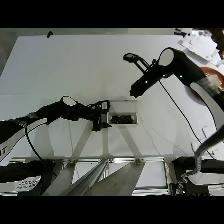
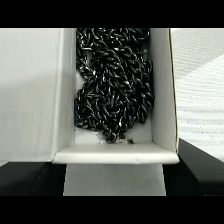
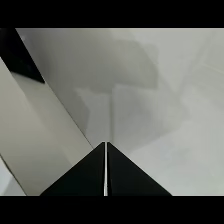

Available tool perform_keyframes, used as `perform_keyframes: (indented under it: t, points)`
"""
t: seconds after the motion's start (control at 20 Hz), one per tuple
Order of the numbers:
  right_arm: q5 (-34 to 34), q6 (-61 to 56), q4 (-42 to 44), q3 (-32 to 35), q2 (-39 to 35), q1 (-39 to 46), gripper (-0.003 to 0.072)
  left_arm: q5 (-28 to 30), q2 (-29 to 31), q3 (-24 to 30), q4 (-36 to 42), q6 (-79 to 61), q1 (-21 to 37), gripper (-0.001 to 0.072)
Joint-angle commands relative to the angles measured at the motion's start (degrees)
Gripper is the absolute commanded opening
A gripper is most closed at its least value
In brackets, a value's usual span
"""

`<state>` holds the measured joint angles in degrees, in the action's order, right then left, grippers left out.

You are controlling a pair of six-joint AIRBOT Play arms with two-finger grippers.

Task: Fold the box and place the chain.

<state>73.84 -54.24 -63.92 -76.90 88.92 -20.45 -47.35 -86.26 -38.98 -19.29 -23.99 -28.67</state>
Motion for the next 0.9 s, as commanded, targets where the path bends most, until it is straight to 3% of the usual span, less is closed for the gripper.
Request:
perform_keyframes:
  t: [0.0, 0.2, 0.5, 0.55, 0.65, 0.85]
  points:
    - [7.2, 7.9, -1.5, -1.7, 3.1, -1.4, 0.0012, 0.0, 0.0, 0.0, 0.0, 0.0, 0.0, 0.0325]
    - [13.7, 12.0, -1.4, -1.7, 2.8, -4.0, 0.0017, 0.0, 0.0, 0.0, 0.0, 0.0, 0.0, 0.0325]
    - [13.2, 12.7, -0.4, 0.2, -2.3, -9.2, 0.0064, 0.0, 0.0, 0.0, 0.0, 0.0, 0.0, 0.0325]
    - [12.6, 13.0, -0.4, 0.9, -3.0, -10.0, 0.0091, 0.0, 0.0, 0.0, 0.0, 0.0, 0.0, 0.0325]
    - [10.7, 14.2, -0.4, 2.6, -4.5, -11.5, 0.0336, 0.0, 0.0, 0.0, 0.0, 0.0, 0.0, 0.0325]
    - [3.3, 18.4, -2.7, 8.1, -8.1, -14.2, 0.0362, 0.0, 0.0, 0.0, 0.0, 0.0, 0.0, 0.0325]
